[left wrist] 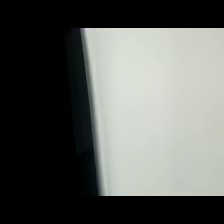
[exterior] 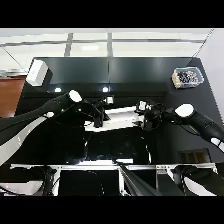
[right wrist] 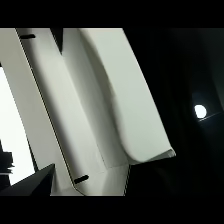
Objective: Fold the box and place the chain.
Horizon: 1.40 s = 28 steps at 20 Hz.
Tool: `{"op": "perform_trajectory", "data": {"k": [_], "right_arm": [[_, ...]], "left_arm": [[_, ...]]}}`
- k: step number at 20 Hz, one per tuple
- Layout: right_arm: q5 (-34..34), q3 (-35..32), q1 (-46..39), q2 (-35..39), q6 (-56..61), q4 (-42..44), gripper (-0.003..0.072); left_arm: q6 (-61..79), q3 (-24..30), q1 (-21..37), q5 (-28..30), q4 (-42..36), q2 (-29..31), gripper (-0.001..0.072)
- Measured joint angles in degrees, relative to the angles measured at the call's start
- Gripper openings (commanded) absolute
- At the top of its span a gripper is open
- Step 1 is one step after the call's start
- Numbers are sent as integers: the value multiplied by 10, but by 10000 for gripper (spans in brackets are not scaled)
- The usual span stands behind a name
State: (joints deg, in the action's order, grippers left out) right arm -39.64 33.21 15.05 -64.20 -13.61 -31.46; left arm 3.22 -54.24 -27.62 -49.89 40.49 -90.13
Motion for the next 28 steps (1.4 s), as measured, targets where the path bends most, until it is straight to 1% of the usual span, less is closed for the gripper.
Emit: {"op": "perform_trajectory", "data": {"k": [5,9,15,28], "right_arm": [[-42,2,-2,-29,-33,29,683],[-54,3,20,-52,-46,34,683],[-53,3,26,-68,-39,4,683],[-51,2,15,-99,-33,-16,682]], "left_arm": [[1,0,0,-1,0,0,29],[3,0,0,-3,1,0,29],[1,0,0,-3,1,0,29],[0,0,0,-2,0,0,30]]}}
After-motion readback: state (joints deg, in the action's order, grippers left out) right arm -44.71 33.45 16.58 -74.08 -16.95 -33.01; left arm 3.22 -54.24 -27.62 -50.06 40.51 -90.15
